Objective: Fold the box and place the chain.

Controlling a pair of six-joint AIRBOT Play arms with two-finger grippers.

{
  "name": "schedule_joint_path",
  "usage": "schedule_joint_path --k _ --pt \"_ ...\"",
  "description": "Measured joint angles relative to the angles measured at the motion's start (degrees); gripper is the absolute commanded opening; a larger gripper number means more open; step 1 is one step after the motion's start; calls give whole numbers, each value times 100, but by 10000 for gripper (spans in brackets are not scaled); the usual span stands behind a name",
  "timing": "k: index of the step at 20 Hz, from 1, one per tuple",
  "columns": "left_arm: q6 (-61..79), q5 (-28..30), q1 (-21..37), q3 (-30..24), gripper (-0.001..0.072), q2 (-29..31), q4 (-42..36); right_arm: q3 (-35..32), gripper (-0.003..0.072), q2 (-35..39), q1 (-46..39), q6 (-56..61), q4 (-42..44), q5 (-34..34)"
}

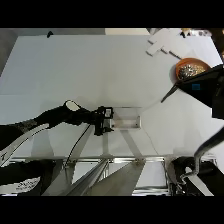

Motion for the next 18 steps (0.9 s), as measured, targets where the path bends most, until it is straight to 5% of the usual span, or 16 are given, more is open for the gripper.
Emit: schedule_joint_path --k 18 --pt "0 0 0 0 12 0 2 -1869 11 -463 1735 -444 83 -1631"
